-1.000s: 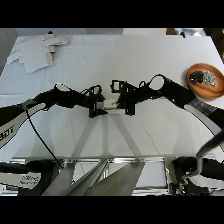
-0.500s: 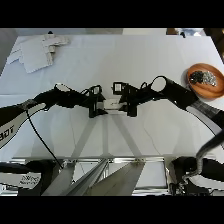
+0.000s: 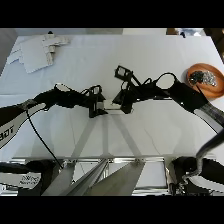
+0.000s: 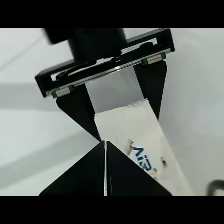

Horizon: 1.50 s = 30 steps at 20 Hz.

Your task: Fold the box and place the chain.

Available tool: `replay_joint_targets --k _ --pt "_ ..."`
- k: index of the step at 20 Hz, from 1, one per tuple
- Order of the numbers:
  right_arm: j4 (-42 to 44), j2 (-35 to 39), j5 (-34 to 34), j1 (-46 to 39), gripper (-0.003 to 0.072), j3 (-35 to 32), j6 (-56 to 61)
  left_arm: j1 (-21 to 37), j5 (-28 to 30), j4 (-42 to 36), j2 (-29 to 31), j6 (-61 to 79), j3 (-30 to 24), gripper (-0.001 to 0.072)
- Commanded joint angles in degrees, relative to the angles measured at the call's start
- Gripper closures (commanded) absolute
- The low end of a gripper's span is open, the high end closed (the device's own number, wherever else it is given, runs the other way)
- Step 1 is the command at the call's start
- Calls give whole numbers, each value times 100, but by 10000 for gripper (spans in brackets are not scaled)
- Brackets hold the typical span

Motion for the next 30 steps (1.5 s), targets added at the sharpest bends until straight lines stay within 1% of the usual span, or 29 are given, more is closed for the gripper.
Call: replay_joint_targets --k 1,6,18,24,28,30 --pt "431 -282 -42 4 675 0 1434 2 4 0 -2 0 0 618" --pt "431 -855 -42 4 675 0 2706 2 4 0 -2 0 0 618" --pt "417 -1182 -15 7 676 -83 2776 2 4 0 -2 0 0 618" --pt "428 -968 -52 4 675 -83 2750 2 4 0 -2 0 0 618" --pt "341 -387 -291 -61 675 -83 2599 2 4 0 -2 0 0 618" --pt "107 -35 -345 -216 675 -83 2605 2 4 0 -2 0 0 618"
